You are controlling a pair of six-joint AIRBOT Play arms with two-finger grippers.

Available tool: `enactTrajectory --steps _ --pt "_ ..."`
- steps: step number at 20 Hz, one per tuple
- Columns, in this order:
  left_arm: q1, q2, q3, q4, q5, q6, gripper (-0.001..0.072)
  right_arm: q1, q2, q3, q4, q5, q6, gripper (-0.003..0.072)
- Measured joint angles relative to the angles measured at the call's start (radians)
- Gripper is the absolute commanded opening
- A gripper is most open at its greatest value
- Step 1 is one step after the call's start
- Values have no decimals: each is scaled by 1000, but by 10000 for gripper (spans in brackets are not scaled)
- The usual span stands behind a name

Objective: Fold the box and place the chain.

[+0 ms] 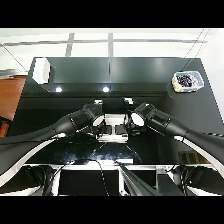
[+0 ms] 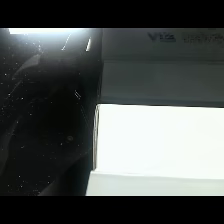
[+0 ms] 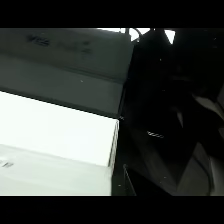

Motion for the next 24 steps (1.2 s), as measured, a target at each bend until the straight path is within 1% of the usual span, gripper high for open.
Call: enactTrajectory --steps 6,7,8,24 --pt "0 0 0 -3 1 0 32 12 -40 13 -11 9 11 299" --pt "0 0 0 -3 2 0 33 13 -47 16 -14 9 13 240" --pt "0 0 0 -3 2 0 33 13 -53 18 -14 9 16 235" --pt "0 0 0 -4 3 0 33 14 -82 23 -13 -11 45 234"
